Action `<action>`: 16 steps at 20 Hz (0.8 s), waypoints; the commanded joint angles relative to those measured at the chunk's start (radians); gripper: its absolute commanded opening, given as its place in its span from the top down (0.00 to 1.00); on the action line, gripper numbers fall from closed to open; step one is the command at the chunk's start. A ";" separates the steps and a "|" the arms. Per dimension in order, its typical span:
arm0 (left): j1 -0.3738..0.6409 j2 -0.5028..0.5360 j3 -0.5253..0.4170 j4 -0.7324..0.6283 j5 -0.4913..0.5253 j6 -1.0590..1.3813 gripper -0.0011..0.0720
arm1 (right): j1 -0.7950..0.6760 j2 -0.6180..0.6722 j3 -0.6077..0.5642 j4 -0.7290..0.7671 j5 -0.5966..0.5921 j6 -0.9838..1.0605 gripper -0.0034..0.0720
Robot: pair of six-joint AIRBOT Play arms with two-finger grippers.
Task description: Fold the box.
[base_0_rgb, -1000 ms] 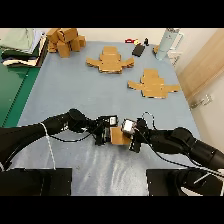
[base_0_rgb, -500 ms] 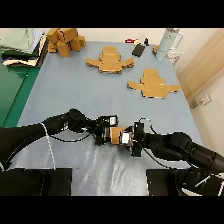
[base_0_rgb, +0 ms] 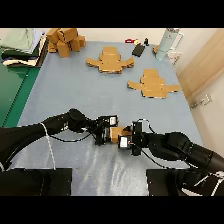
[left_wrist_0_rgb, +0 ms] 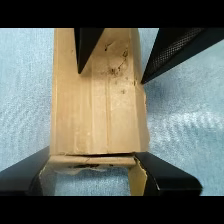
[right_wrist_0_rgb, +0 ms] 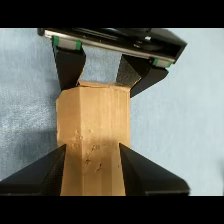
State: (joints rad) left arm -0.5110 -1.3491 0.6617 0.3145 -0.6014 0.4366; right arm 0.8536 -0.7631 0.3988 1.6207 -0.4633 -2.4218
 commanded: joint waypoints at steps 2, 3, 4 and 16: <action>0.001 0.000 0.001 0.000 0.000 0.000 0.24 | 0.039 0.022 -0.009 -0.029 0.022 0.034 0.29; 0.001 0.000 0.001 0.000 0.000 0.000 0.24 | 0.056 0.032 -0.019 -0.047 0.030 0.071 0.28; 0.001 0.000 0.001 0.000 0.000 0.000 0.24 | 0.068 0.038 -0.029 -0.084 0.042 0.111 0.29; 0.001 0.000 0.001 0.000 0.000 0.000 0.24 | 0.082 0.015 -0.045 -0.267 0.074 0.227 0.29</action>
State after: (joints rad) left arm -0.5110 -1.3491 0.6617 0.3145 -0.6014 0.4366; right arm 0.9340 -0.7448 0.3546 1.3705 -0.3954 -2.2036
